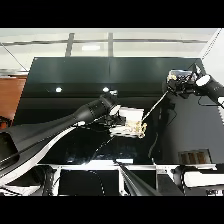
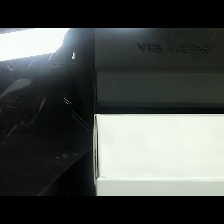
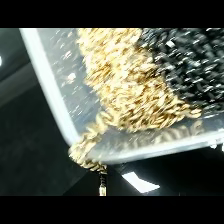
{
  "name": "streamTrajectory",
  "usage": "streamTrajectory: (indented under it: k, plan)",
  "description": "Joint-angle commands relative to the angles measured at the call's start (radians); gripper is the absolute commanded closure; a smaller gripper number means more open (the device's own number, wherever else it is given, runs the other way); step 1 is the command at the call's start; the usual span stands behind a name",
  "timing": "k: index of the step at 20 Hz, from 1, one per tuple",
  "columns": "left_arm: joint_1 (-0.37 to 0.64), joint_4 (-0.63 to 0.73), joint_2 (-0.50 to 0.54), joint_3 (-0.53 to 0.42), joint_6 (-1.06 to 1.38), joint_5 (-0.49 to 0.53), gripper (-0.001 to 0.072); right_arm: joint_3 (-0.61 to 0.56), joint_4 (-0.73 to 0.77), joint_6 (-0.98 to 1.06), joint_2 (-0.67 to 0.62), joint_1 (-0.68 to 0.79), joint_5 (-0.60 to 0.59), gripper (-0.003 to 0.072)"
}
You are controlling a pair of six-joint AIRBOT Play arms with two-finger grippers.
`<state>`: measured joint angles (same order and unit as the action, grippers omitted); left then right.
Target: Fold the box and place the chain.
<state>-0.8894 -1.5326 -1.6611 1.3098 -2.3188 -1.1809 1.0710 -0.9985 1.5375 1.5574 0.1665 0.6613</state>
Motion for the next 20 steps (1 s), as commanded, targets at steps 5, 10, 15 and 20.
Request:
streamTrajectory:
  k: [5, 10, 15, 20]
  plan:
    - [0.000, -0.001, 0.000, 0.001, 0.000, 0.000, 0.0677, 0.001, -0.008, -0.160, -0.279, -0.001, 0.219, 0.0670]
    - [0.000, -0.001, 0.000, 0.001, 0.000, 0.000, 0.0677, 0.001, -0.007, -0.182, -0.580, -0.001, 0.329, 0.0670]
    - [0.000, -0.001, 0.000, 0.001, 0.000, -0.002, 0.0677, 0.001, 0.031, -0.185, -0.809, -0.001, 0.391, 0.0670]
    - [0.000, -0.001, 0.000, 0.001, 0.000, -0.002, 0.0677, -0.003, 0.112, -0.214, -0.869, -0.007, 0.667, 0.0669]
